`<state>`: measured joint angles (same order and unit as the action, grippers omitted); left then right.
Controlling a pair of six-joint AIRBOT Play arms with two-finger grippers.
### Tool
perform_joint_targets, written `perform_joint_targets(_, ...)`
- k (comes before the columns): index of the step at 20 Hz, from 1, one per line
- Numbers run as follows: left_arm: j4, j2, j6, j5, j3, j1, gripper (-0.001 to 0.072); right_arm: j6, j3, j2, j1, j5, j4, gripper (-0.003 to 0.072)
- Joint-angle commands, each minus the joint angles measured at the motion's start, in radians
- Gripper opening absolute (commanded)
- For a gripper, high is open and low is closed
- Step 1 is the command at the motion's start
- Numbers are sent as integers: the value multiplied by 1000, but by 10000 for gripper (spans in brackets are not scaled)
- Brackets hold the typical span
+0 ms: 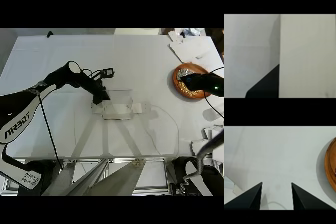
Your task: Fold the box and place the chain.
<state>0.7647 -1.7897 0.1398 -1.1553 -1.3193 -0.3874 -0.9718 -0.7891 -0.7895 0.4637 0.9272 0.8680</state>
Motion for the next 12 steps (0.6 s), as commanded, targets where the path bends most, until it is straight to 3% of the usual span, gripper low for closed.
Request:
perform_joint_targets(1, 7, -19, -9, 29, 1, 0, 11, 0, 0, 0, 1, 1, -1, 394)
perform_joint_targets(5, 7, -19, -9, 25, 1, 0, 13, 52, 0, 1, 1, 35, -24, 394)
perform_joint_targets(10, 6, -19, -9, 25, 1, -1, 14, 470, 0, 1, 0, 198, -259, 395)
perform_joint_targets(12, 6, -19, -9, 22, 1, -1, 14, 604, 0, 1, -22, 215, -273, 396)
